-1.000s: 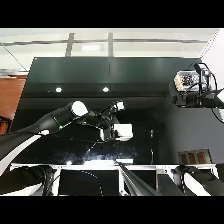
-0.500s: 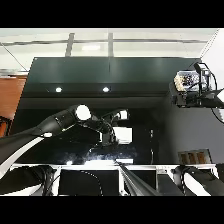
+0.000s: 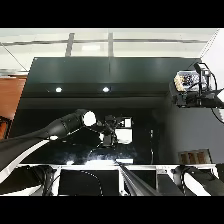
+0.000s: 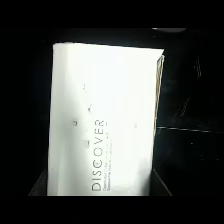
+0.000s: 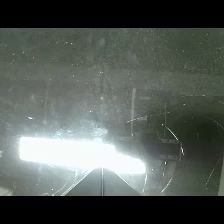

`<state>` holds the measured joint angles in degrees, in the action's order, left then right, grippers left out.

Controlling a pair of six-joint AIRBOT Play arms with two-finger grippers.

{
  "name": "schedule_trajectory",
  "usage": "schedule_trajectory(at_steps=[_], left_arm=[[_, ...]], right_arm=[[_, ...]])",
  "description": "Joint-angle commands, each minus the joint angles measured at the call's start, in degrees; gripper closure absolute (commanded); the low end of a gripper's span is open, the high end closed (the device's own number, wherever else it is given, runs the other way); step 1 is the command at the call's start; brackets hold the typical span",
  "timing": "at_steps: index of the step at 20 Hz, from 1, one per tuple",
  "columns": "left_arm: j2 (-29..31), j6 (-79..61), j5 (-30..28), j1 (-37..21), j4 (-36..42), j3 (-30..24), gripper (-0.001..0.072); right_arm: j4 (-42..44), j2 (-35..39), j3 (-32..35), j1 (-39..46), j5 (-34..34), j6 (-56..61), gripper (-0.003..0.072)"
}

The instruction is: Fold the box and place the chain.

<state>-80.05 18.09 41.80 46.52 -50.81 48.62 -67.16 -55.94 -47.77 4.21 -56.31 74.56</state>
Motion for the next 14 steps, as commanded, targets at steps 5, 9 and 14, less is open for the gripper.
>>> schedule_trajectory(at_steps=[5, 9, 14], left_arm=[[4.5, 25.2, 0.9, -15.2, -13.9, 3.0, 0.0435], [4.0, 40.2, 1.2, -37.2, -22.3, 7.6, 0.0433], [-9.4, 41.0, 4.3, -58.8, -22.3, 24.3, 0.0414]], right_arm=[[0.0, 0.0, 0.0, 0.0, -0.1, 0.1, 0.0684], [1.4, 0.0, 0.0, 0.0, -0.2, 0.7, 0.0683], [3.9, 0.0, 0.0, 0.0, -0.4, 0.7, 0.0683]])
